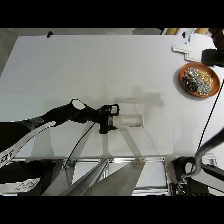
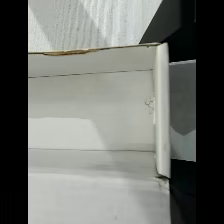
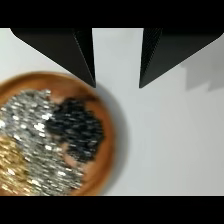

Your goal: Fold the box and place the chain.

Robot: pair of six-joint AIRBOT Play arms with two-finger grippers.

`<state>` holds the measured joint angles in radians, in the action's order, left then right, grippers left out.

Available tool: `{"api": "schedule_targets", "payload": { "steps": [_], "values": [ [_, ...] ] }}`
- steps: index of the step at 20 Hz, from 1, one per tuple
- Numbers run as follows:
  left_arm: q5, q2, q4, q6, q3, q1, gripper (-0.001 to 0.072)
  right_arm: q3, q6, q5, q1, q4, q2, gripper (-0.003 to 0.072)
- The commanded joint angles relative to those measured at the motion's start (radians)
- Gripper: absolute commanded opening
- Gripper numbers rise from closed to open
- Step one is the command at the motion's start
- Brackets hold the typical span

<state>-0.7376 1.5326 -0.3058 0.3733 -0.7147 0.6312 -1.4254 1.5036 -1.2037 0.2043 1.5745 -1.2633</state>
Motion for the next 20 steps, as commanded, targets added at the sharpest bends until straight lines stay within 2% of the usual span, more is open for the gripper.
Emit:
{"api": "schedule_targets", "payload": {
  "steps": [1, 7, 10, 20],
  "values": [
    [0.0, -0.001, 0.0, 0.0, 0.0, 0.0, 0.0206, -0.016, -0.032, 0.008, 0.13, -0.039, -0.155, 0.0273],
    [0.0, -0.001, 0.0, 0.0, 0.0, 0.0, 0.0206, -0.016, -0.009, 0.036, 0.141, -0.072, -0.364, 0.0265],
    [0.0, -0.001, 0.0, 0.0, 0.0, 0.0, 0.0206, -0.016, 0.026, 0.036, 0.141, -0.07, -0.429, 0.0222],
    [0.0, -0.001, 0.0, 0.0, 0.0, 0.0, 0.0206, -0.016, 0.098, 0.093, 0.141, -0.06, -0.484, 0.0224]
  ]
}}
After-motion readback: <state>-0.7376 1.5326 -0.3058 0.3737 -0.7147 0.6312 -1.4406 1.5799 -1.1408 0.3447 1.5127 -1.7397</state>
